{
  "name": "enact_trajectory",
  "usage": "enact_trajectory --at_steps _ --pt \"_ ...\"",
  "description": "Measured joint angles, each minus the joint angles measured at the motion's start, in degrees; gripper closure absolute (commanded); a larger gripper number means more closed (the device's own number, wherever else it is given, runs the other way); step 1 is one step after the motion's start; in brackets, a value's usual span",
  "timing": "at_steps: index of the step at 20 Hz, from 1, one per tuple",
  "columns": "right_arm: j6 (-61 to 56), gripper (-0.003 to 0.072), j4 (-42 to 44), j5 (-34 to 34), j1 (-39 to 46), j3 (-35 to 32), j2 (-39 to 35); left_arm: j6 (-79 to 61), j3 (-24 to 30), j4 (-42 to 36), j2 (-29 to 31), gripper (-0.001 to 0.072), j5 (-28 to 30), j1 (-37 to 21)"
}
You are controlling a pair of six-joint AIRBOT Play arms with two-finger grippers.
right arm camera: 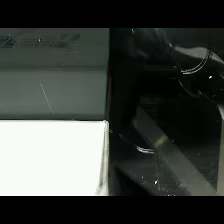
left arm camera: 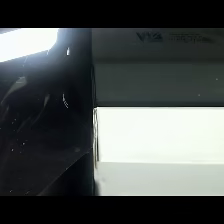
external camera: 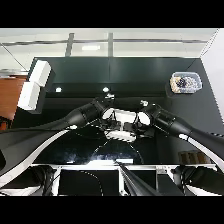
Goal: Fold the box and place the chain.
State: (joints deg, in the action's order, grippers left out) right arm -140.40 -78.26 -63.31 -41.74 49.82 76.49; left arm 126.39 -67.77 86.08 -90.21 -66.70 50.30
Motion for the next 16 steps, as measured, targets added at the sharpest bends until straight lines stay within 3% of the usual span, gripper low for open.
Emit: enact_trajectory --at_steps 4,5,6,9,10,11,16 --pt "0.0 0.0464 0.0 0.2 0.0 0.0 0.0 0.0 0.0 0.0 0.0 0.0682 0.0 0.0" --pt "0.0 0.0528 0.0 0.4 0.0 0.0 0.0 0.0 0.0 0.0 0.0 0.0682 0.1 0.0" --pt "0.0 0.0673 0.1 0.4 0.0 0.0 0.0 0.0 0.0 0.0 0.0 0.0682 0.1 0.0" --pt "0.4 0.0663 0.2 0.5 0.0 0.0 0.0 -0.2 0.0 0.0 0.0 0.0682 0.3 0.0" --pt "0.4 0.0498 0.2 0.6 0.0 0.0 0.0 -0.2 0.0 0.0 0.0 0.0682 0.2 0.0" --pt "0.4 0.0283 0.2 0.7 0.0 0.0 0.0 -0.1 0.0 0.0 0.0 0.0682 0.2 0.0" --pt "3.9 0.0282 0.2 0.0 0.0 0.0 -2.7 -0.1 0.0 0.0 0.0 0.0682 0.2 0.0"
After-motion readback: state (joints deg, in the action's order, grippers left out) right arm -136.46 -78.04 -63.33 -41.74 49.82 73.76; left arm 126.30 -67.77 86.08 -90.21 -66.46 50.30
